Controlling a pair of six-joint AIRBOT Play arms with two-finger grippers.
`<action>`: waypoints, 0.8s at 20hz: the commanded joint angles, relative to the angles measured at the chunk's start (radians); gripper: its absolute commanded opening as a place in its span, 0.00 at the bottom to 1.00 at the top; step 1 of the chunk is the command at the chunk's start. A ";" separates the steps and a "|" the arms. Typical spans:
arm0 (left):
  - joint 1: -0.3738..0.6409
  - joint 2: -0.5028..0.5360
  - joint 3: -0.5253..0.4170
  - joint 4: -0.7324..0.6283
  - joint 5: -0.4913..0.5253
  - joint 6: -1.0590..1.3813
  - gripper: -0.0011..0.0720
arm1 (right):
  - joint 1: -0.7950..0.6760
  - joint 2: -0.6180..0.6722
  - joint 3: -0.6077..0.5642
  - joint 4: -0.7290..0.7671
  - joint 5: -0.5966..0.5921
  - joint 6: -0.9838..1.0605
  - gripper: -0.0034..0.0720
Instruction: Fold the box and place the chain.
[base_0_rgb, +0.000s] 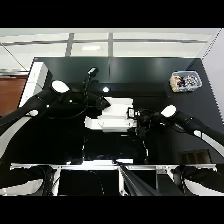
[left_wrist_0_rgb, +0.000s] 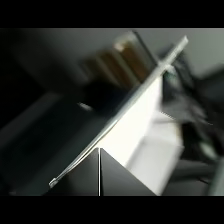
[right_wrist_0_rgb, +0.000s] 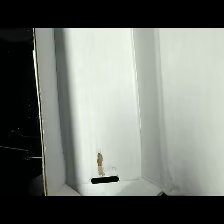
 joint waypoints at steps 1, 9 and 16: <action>-0.014 -0.028 -0.009 0.156 0.076 -0.010 0.05 | 0.001 0.000 0.000 0.000 0.001 0.000 0.60; -0.061 -0.092 -0.001 0.257 0.011 -0.035 0.05 | 0.001 0.000 0.000 0.000 0.000 0.000 0.60; 0.097 0.170 0.040 0.468 -0.032 -0.167 0.05 | 0.001 0.000 0.000 0.000 0.000 0.000 0.60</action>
